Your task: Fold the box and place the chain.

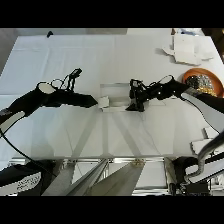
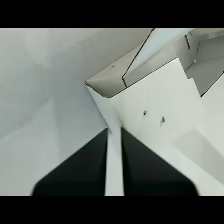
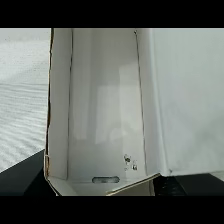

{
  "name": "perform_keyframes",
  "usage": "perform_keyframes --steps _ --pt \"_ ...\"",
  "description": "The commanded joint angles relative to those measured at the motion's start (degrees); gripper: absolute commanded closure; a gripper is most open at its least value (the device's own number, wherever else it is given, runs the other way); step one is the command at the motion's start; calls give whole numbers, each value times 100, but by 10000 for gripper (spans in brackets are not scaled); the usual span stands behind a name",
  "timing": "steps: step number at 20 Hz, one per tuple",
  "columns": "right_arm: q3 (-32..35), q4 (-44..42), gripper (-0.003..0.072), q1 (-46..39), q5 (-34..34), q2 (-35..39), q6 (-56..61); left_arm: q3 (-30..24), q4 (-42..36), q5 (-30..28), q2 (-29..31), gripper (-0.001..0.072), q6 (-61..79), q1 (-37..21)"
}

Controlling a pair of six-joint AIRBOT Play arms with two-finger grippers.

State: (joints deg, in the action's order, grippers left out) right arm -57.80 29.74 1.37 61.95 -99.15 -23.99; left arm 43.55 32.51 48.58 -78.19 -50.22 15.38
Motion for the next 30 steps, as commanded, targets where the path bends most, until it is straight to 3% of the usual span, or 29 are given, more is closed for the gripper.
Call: perform_keyframes --steps 1,6,12,13,14,30 --pt "-4 -2 168 0 2 -2 0 2 -120 7 -107 514 107 7" --pt "-4 -2 168 0 2 -2 0 2 -505 11 -286 442 426 7" --pt "-4 -2 168 0 2 -2 0 2 -728 -17 -282 444 525 -4" --pt "-4 -2 168 0 2 -2 0 2 -730 -15 -280 504 525 -4" --pt "-4 -2 168 0 2 -2 0 2 -732 -17 -280 512 525 -4" --pt "-4 -2 168 0 2 -2 0 2 -957 -44 -236 471 824 -26"
